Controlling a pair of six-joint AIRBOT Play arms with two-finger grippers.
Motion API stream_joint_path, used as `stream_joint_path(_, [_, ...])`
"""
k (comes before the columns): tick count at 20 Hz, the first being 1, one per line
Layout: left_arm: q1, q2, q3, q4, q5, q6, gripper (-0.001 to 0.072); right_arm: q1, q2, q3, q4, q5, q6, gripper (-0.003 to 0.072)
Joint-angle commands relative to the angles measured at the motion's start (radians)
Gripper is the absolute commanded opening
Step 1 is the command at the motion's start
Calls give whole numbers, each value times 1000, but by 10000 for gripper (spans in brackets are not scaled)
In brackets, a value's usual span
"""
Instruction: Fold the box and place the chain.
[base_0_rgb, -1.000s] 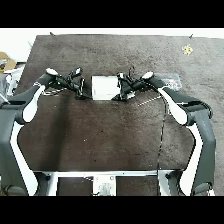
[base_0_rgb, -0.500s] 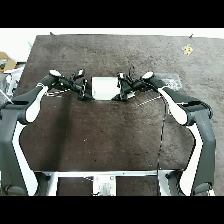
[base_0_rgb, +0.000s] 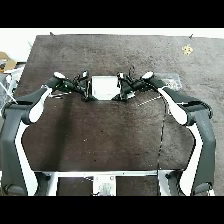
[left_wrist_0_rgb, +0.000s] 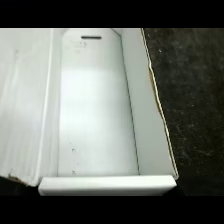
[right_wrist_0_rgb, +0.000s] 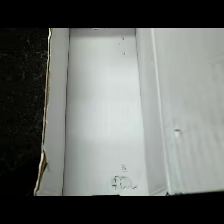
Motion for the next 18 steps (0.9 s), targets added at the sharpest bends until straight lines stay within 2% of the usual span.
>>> stream_joint_path(1, [0, -2, 0, -28, 13, 5, 715, 1, 0, 0, 0, 0, 0, 437])
stream_joint_path(8, [0, -2, 0, 12, 9, 8, 710, 1, 0, 0, 0, 0, 0, 437])
stream_joint_path(10, [0, -2, 0, 22, 9, 8, 583, 1, 0, 0, 0, 0, 0, 437])
stream_joint_path(14, [0, -2, 0, 22, 10, -4, 581, 1, 0, 0, 0, 0, 0, 438])
stream_joint_path(15, [0, -2, 0, 24, 9, -9, 470, 1, 0, 0, 0, 0, 0, 438])
stream_joint_path(16, [0, -2, 0, 30, 9, -8, 396, 1, 0, 0, 0, 0, 0, 437])
stream_joint_path(18, [0, -2, 0, 38, 10, -8, 387, 1, 0, 0, 0, 0, 0, 437])
